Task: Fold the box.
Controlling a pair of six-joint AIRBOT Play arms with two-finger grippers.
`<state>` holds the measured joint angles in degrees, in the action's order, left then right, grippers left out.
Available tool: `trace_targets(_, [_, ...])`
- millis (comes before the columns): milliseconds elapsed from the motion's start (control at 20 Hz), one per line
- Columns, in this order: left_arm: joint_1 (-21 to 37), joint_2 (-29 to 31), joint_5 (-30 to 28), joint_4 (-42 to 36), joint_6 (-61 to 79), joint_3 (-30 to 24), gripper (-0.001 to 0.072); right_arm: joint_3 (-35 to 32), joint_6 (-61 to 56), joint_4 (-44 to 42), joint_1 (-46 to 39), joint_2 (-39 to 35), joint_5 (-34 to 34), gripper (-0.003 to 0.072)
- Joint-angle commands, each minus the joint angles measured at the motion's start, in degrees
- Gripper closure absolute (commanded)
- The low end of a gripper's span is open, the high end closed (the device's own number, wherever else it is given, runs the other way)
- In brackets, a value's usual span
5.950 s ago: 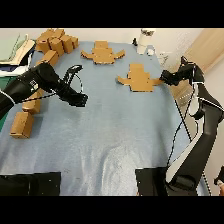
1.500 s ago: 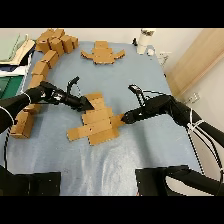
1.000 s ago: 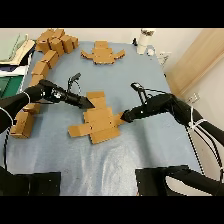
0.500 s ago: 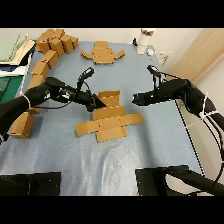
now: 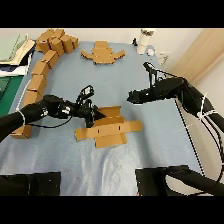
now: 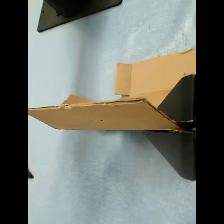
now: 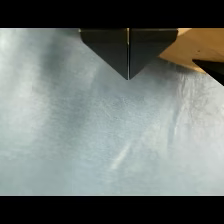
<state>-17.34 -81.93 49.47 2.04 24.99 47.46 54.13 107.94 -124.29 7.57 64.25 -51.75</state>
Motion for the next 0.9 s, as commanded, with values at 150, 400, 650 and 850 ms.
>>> trace_targets(150, [-0.9, 0.1, -0.9, 0.2, 3.2, -2.1, 0.0701, 0.0, -0.4, 0.0, 2.1, 0.0, 3.3, 0.0683])
trace_targets(400, [-0.9, 0.0, -0.3, 1.0, 4.2, -3.6, 0.07, 0.0, -0.4, 0.0, 2.1, 0.0, 3.3, 0.0684])
trace_targets(650, [-0.9, -0.1, 0.7, 3.1, 3.7, -4.2, 0.0699, 0.0, -0.4, 0.0, 2.1, 0.0, 3.3, 0.0683])
trace_targets(850, [-0.9, -0.1, 4.4, 4.4, 1.1, -4.2, 0.0698, 0.0, -0.4, 0.0, 2.1, 0.0, 3.3, 0.0683])
